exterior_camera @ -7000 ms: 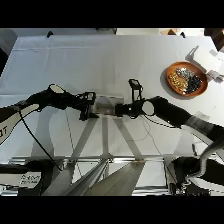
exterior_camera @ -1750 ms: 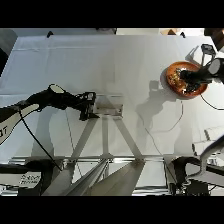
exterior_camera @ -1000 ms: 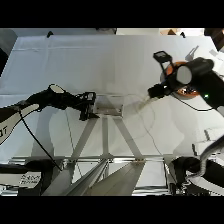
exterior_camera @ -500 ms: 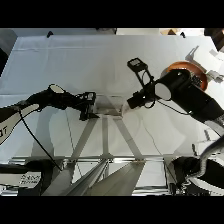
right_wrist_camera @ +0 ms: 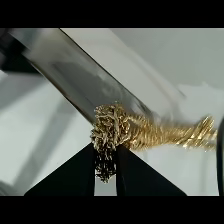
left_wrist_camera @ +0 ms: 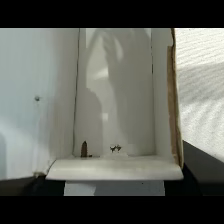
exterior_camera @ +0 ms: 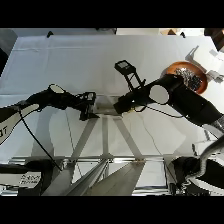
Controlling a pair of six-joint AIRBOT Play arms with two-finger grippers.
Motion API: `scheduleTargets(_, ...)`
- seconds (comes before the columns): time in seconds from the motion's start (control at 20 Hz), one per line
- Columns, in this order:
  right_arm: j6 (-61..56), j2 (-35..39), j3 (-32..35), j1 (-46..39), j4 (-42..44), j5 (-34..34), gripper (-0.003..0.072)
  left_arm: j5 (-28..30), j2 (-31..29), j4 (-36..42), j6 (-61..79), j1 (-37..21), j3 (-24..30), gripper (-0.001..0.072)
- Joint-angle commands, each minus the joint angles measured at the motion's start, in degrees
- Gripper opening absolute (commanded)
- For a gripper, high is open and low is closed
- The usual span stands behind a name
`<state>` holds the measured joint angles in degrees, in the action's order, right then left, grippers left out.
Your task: Fold the box and place the chain.
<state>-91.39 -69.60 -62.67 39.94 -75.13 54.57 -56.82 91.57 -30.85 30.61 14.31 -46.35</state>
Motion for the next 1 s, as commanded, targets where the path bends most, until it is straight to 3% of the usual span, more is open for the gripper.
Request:
scheduleTargets(0.0, 1.92, -1.42, 0.00, 0.11, 5.86, -7.93, 0.0012, 0.02, 0.00, -0.02, 0.02, 0.00, -0.02, 0.0209)
scheduleTargets(0.55, 1.92, -13.00, 0.00, 1.60, 5.51, -7.67, 0.0017, 0.02, 0.00, -0.02, 0.02, 0.00, -0.02, 0.0209)
scheduleTargets(0.6, 1.95, -12.74, 0.00, 1.60, 5.51, -7.82, 0.0035, 0.02, 0.00, -0.02, 0.00, 0.00, -0.02, 0.0209)
scheduleTargets(0.65, 3.06, -12.28, 0.00, 1.57, 5.55, -8.13, 0.0147, 0.02, 0.00, -0.02, 0.02, 0.00, -0.02, 0.0209)
scheduleTargets(0.7, 5.25, -11.56, 0.00, 1.60, 6.05, -8.31, 0.0210, 0.02, 0.00, -0.02, 0.02, 0.00, -0.02, 0.0209)
scheduleTargets(0.95, 20.28, -3.26, 0.00, 1.22, 7.30, -5.09, 0.0227, 0.02, 0.00, -0.02, 0.00, 0.02, -0.02, 0.0209)
